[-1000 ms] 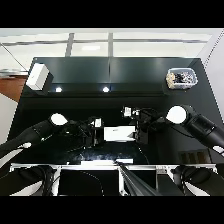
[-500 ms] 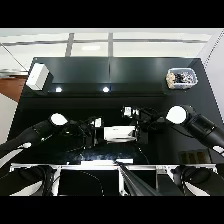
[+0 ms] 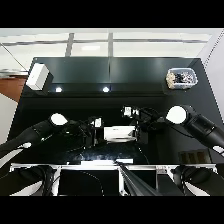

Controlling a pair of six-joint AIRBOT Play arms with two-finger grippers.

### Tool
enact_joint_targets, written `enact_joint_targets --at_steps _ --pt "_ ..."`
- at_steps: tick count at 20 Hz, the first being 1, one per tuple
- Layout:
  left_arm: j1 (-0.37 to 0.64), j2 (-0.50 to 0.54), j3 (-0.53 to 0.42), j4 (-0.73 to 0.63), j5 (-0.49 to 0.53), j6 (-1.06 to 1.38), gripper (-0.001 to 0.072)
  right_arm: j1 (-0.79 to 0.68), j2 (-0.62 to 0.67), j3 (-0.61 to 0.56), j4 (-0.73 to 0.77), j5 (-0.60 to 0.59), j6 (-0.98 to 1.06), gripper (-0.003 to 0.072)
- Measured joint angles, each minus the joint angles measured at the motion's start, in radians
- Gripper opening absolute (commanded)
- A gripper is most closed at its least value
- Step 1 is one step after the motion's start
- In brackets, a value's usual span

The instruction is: Fold the box and place the chain.

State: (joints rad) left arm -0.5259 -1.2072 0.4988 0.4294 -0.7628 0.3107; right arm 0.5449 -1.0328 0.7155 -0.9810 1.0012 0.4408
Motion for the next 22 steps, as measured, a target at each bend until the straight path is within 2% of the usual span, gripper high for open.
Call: enact_joint_targets --at_steps 14,22 --pt "0.0 0.0 0.0 0.0 -0.001 0.0 0.04 0.035 -0.024 -0.001 -0.016 -0.046 0.034 0.0415" --pt "0.0 0.0 0.0 0.0 -0.001 0.0 0.0401 0.036 -0.024 -0.001 -0.018 -0.026 0.038 0.0416"
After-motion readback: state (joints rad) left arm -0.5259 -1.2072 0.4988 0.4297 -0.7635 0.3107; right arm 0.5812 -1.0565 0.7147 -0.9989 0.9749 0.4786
